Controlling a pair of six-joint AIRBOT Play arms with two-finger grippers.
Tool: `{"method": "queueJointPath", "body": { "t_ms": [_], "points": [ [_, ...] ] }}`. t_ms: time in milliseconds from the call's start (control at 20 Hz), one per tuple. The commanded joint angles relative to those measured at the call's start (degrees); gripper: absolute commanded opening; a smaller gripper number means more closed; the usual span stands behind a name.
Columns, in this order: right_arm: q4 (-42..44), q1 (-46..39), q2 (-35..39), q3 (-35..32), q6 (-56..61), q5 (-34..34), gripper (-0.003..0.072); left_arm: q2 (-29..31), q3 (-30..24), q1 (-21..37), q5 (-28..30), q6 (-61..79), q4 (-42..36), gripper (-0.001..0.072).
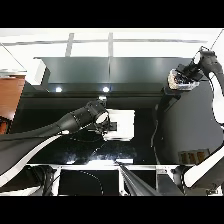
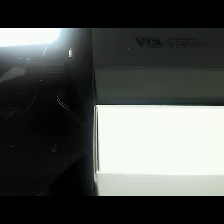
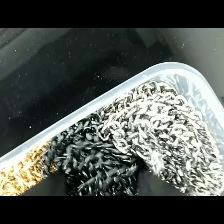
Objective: Fold the box and place the chain.
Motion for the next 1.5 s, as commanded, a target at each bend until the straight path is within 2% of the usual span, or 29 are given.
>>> {"method": "queueJointPath", "body": {
  "t_ms": [0, 50, 150, 300, 600, 850, 1050, 1150, 1250, 1450],
  "points": [
    [4.5, -0.7, -0.7, 0.5, -0.7, 1.3, 0.0126, 0.0, 0.0, 0.0, 0.0, 0.0, 0.0, 0.0029],
    [5.9, -1.0, -0.6, 1.2, -2.1, 2.0, 0.0064, 0.0, 0.0, 0.0, 0.0, 0.0, 0.0, 0.0029],
    [6.5, -1.5, 0.3, 3.3, -4.5, 4.0, 0.0046, 0.0, 0.0, 0.0, 0.0, 0.0, 0.0, 0.003],
    [6.6, -2.6, 3.5, 6.8, -10.6, 7.5, 0.0046, 0.0, 0.0, 0.0, 0.0, 0.0, 0.0, 0.003],
    [7.2, -3.7, 15.5, 7.2, -21.2, 10.3, 0.0045, 0.0, 0.0, 0.0, 0.0, 0.0, 0.0, 0.0029],
    [15.1, -3.9, 26.8, 7.2, -26.8, 10.5, 0.0044, 0.0, 0.0, 0.0, -0.2, 0.0, 0.0, 0.003],
    [23.3, -3.9, 34.5, 7.0, -29.2, 13.8, 0.0045, 0.0, 0.0, 0.0, -0.1, 0.0, 0.0, 0.0029],
    [27.6, -3.2, 38.4, 5.1, -29.8, 15.6, 0.0045, 0.0, 0.0, 0.0, 0.2, 0.0, 0.0, 0.0029],
    [26.9, -0.2, 42.7, 1.7, -30.9, 18.4, 0.0045, 0.0, 0.0, 0.0, 0.2, 0.0, 0.0, 0.0029],
    [27.1, 8.9, 51.2, -10.4, -34.8, 24.0, 0.0045, 0.0, 0.0, 0.0, 0.2, 0.0, 0.0, 0.003]
  ]
}}
